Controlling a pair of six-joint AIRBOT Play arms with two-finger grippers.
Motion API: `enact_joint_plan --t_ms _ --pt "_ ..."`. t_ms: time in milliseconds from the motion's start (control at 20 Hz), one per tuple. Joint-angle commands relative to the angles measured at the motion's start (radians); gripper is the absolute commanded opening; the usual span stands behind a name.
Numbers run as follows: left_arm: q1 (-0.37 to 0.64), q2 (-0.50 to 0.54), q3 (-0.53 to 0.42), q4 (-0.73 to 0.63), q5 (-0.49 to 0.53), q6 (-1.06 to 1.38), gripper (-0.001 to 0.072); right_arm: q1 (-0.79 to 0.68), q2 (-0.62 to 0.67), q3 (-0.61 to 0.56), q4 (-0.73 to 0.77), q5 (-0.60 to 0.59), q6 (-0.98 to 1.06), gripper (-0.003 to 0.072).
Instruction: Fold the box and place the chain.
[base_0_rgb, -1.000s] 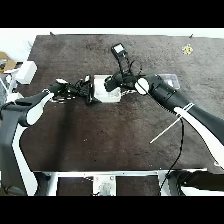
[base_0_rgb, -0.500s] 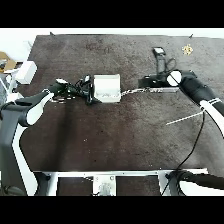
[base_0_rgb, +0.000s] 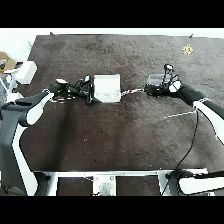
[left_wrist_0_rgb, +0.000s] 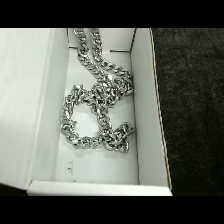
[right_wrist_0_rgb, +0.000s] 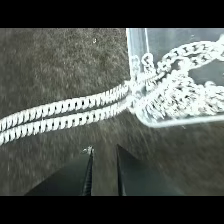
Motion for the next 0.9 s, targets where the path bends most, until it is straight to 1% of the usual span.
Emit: enact_joint_plan --t_ms 0,50,100,150,350,400,500,550,600,700,850 --pt "0.0 0.001 0.0 0.0 0.0 0.0 0.0275 0.011 -0.062 -0.002 0.125 -0.114 -0.018 0.0179" --pt "0.0 0.001 0.0 0.0 0.0 0.0 0.0275 0.013 -0.066 -0.002 0.142 -0.134 -0.018 0.0179" --pt "0.0 0.001 0.0 0.0 0.0 0.0 0.0275 0.014 -0.066 -0.002 0.146 -0.151 -0.017 0.0238" --pt "0.0 0.001 0.0 0.0 0.0 0.0 0.0275 0.014 -0.066 -0.002 0.16 -0.162 -0.018 0.0275" --pt "0.0 0.001 0.0 0.0 0.0 0.0 0.0275 0.014 -0.069 -0.002 0.16 -0.2 -0.013 0.0268" --pt "0.0 0.001 0.0 0.0 0.0 0.0 0.0275 0.014 -0.069 -0.002 0.16 -0.215 -0.013 0.0197" --pt "0.0 0.001 0.0 0.0 0.0 0.0 0.0275 0.014 -0.069 -0.002 0.161 -0.223 -0.01 0.0196" --pt "0.0 0.001 0.0 0.0 0.0 0.0 0.0275 0.014 -0.069 -0.002 0.167 -0.216 -0.01 0.0131" --pt "0.0 0.001 0.0 0.0 0.0 0.0 0.0275 0.014 -0.069 -0.002 0.168 -0.207 -0.01 0.0022" --pt "0.0 0.001 0.0 0.0 0.0 0.0 0.0275 0.017 -0.05 -0.002 0.167 -0.174 -0.011 0.0005" --pt "0.0 0.001 0.0 0.0 0.0 0.0 0.0275 0.037 0.029 -0.002 0.155 -0.13 -0.019 0.0004"
